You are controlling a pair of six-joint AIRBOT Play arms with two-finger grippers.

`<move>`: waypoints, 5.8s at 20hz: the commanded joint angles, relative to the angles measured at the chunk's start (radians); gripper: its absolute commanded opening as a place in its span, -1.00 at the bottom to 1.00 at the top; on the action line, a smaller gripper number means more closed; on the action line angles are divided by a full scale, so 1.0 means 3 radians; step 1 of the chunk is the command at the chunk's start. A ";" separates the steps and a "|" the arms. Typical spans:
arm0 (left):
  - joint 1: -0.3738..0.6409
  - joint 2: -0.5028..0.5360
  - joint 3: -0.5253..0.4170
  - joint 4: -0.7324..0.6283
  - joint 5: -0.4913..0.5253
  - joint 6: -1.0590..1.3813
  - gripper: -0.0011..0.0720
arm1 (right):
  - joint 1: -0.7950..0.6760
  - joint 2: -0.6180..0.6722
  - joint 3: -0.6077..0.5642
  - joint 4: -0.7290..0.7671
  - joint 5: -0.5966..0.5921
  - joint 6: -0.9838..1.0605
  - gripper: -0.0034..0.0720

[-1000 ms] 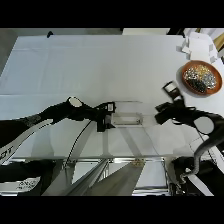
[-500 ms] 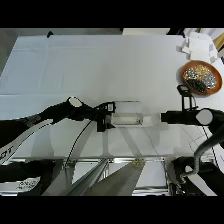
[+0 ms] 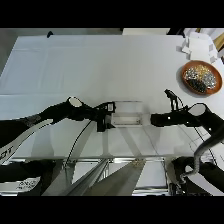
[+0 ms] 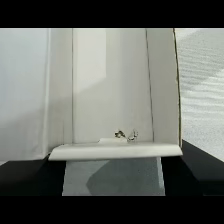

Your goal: Fold the box and place the chain.

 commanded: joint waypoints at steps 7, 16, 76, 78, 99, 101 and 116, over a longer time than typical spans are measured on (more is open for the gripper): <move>0.0000 0.0003 -0.0003 0.0000 0.0001 0.0000 -0.41 | -0.0003 0.0155 0.0062 0.0455 0.0055 -0.0401 -0.58; 0.0000 0.0003 -0.0003 0.0000 0.0001 0.0000 -0.41 | 0.0296 0.0174 0.0420 -0.0078 0.0153 0.0047 0.01; 0.0000 0.0003 -0.0003 0.0000 0.0001 0.0000 -0.41 | 0.1951 -0.1085 0.1390 -0.2333 0.0290 0.2843 -0.66; 0.0000 0.0003 -0.0003 0.0000 0.0001 0.0000 -0.41 | 0.1951 -0.1085 0.1390 -0.2335 0.0294 0.2843 -0.86; 0.0000 0.0003 -0.0003 0.0000 0.0001 0.0000 -0.41 | 0.1078 0.0164 0.1826 -0.2632 0.0875 0.1839 0.25; 0.0000 0.0003 -0.0003 0.0000 0.0001 0.0000 -0.41 | 0.0725 0.0140 0.2078 -0.2623 0.0805 0.1645 0.25; 0.0000 0.0003 -0.0003 0.0000 -0.0010 0.0000 -0.41 | -0.1447 -0.1764 0.3316 -0.2703 0.0554 0.1316 0.24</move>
